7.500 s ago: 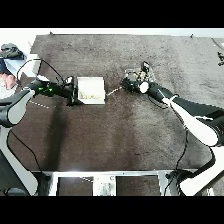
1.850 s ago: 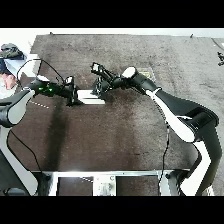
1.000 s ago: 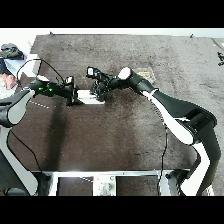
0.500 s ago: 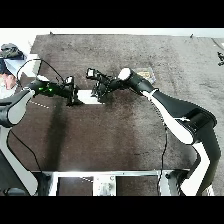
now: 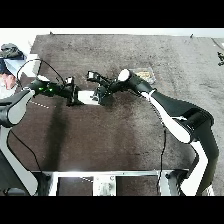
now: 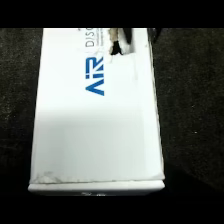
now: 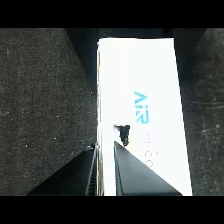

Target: Fold the box and place the chain.

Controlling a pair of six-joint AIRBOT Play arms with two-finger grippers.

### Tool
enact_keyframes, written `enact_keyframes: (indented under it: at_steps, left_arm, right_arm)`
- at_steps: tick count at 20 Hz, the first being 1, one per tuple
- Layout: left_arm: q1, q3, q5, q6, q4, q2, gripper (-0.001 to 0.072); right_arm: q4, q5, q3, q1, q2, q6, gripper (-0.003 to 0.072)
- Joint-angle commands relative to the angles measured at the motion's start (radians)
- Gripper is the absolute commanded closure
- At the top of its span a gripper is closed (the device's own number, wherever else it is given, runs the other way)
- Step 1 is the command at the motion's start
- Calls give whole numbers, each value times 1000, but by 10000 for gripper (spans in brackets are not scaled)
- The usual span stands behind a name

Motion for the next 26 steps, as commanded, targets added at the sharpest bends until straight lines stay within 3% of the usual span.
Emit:
enact_keyframes:
  at_steps: [1,7,10,11,12,19,26]
  left_arm:
    - [0,0,2,-3,0,1,411]
    - [0,0,2,-3,0,1,411]
    - [0,0,2,-3,0,1,412]
    - [0,0,2,-3,0,1,411]
    - [1,0,2,-3,0,1,412]
    - [0,0,2,-3,0,1,411]
    - [1,0,2,-2,0,1,411]
  right_arm:
    - [18,16,1,-7,2,11,518]
    - [193,23,1,-46,27,8,519]
    - [201,19,0,-55,23,31,521]
    - [192,19,0,-57,17,56,576]
    - [159,19,0,-57,9,82,698]
    - [50,68,0,-57,-68,177,700]
    - [214,51,2,-58,59,126,700]
